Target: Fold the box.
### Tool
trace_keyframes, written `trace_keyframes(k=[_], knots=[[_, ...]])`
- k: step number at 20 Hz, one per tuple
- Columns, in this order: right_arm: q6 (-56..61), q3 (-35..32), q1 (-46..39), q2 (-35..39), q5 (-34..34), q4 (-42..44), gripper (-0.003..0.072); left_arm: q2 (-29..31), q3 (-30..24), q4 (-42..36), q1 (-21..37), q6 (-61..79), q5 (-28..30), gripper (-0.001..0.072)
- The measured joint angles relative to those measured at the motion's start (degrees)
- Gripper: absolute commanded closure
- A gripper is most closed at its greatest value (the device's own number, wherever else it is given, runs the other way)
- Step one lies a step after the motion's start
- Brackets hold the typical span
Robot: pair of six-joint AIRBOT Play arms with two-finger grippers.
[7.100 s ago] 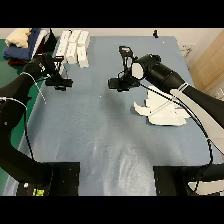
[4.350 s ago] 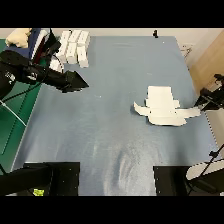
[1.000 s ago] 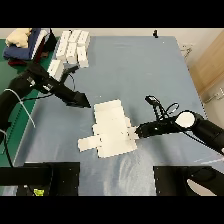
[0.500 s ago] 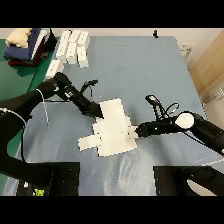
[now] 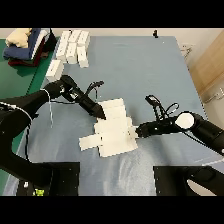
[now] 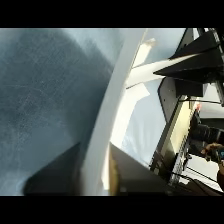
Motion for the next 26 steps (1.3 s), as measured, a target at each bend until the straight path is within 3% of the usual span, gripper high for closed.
trace_keyframes(k=[5, 7, 16, 17, 18, 19, 23, 26], knots=[[0.0, 0.0, 0.0, 0.0, 0.0, 0.13, 0.0685, -0.07, 0.09, -0.42, -0.07, 1.97, -1.22, 0.0545], [0.0, 0.0, 0.0, 0.0, -0.02, 0.15, 0.0685, -0.07, 0.09, -0.55, -0.07, 2.47, -1.44, 0.0693], [-0.02, 0.0, 0.0, 0.0, -0.13, 0.22, 0.0684, -0.07, 0.09, -0.94, -0.09, 3.45, -0.96, 0.0693], [0.0, 0.0, 0.0, 0.0, -0.13, 0.2, 0.0597, -0.07, 0.09, -1.18, -0.09, 3.48, -0.83, 0.0693], [0.0, 0.0, 0.0, 0.0, -0.17, 0.46, 0.0462, -0.07, 0.09, -1.55, -0.09, 3.45, -0.46, 0.0694], [-0.04, 0.02, 0.11, 0.0, -0.11, 0.59, 0.0403, -0.07, 0.09, -1.92, -0.11, 3.48, 0.17, 0.0695], [2.23, 0.74, -0.17, 0.09, -0.02, -1.29, 0.0403, 0.07, 0.85, -2.23, -0.2, 4.98, 1.05, 0.0697], [10.71, 4.61, -2.03, 0.46, 2.1, -10.38, 0.0403, 2.16, 1.77, -1.29, -1.49, 8.07, 4.81, 0.0698]])
